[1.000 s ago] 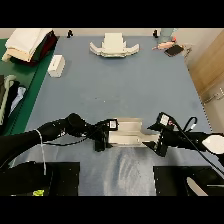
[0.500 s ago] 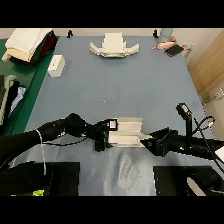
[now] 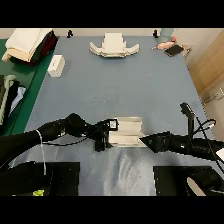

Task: Fold the box.

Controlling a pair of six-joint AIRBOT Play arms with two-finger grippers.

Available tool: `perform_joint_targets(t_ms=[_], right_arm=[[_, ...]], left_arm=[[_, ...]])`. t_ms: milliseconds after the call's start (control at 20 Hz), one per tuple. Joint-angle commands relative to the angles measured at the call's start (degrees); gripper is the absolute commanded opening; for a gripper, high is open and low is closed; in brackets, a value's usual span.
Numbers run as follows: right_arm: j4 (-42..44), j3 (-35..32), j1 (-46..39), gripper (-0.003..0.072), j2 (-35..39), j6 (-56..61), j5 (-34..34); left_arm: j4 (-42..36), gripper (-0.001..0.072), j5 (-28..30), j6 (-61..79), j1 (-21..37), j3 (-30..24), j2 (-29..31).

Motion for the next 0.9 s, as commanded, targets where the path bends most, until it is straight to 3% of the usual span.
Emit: perform_joint_targets(t_ms=[0,100,200,500,850], right_arm=[[0.2,0.0,0.0,0.0705,0.0,1.4,-0.2],[0.2,0.0,0.0,0.0705,0.0,1.4,-0.5],[0.2,0.0,0.0,0.0705,0.0,1.5,-0.7],[-0.1,0.0,0.0,0.0705,0.0,1.5,-1.5],[-0.1,0.0,0.0,0.0705,0.0,1.5,-1.5]], left_arm=[[0.0,0.0586,-0.2,0.0,0.0,0.0,0.0],[0.0,0.0607,-0.3,0.0,0.0,0.0,0.0],[0.0,0.0703,-0.3,0.0,0.0,0.0,0.0],[0.8,0.0703,-3.9,-0.3,0.1,0.0,0.1],[3.2,0.0702,-4.1,-0.9,0.1,0.0,0.5]])
